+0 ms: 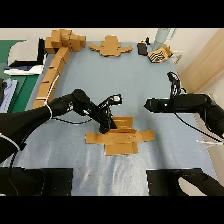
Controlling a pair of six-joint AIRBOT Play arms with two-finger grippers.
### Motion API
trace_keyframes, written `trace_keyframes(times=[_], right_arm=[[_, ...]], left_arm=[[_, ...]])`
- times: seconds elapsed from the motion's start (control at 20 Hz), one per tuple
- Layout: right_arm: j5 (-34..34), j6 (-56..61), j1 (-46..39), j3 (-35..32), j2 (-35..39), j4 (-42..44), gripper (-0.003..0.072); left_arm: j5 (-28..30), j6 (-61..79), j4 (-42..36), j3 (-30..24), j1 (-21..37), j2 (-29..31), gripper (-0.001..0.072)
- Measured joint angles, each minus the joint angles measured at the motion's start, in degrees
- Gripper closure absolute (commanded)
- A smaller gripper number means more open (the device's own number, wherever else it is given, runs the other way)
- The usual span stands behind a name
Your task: Fold the box.
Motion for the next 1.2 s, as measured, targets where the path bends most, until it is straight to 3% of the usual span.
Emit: trace_keyframes(times=[0.2, 0.4, 0.55, 0.75, 0.8, 0.9, 0.95, 1.2], right_arm=[[-5.11, 1.60, 0.04, 0.00, 1.11, -1.66, 0.0682], [-15.15, 9.40, 3.63, 0.00, 5.77, -9.33, 0.0682], [-22.14, 13.77, 12.26, -0.42, 10.34, -12.15, 0.0682], [-24.13, 15.50, 31.04, -4.50, 15.61, -15.91, 0.0680], [-22.97, 15.19, 36.00, -6.16, 16.52, -17.97, 0.0644], [-18.95, 14.60, 45.18, -9.75, 17.38, -23.37, 0.0102], [-16.74, 14.40, 48.96, -11.41, 17.16, -26.34, 0.0073], [-8.37, 14.01, 57.70, -15.47, 11.23, -39.93, 0.0073]], left_arm=[[-0.22, 0.00, 0.02, 0.00, -0.07, 0.00, 0.0696], [-0.26, 0.00, 0.02, 0.00, -0.07, 0.00, 0.0696], [-0.28, 0.00, 0.04, 0.00, -0.07, 0.00, 0.0696], [-0.26, 0.00, 0.02, 0.00, -0.07, 0.00, 0.0696], [-0.31, 0.00, 0.04, 0.00, -0.07, 0.00, 0.0696], [-0.26, 0.00, 0.04, 0.00, -0.07, 0.00, 0.0696], [-0.28, 0.00, 0.04, 0.00, -0.07, 0.00, 0.0696], [-0.26, 0.00, 0.04, 0.00, -0.13, 0.00, 0.0696]])
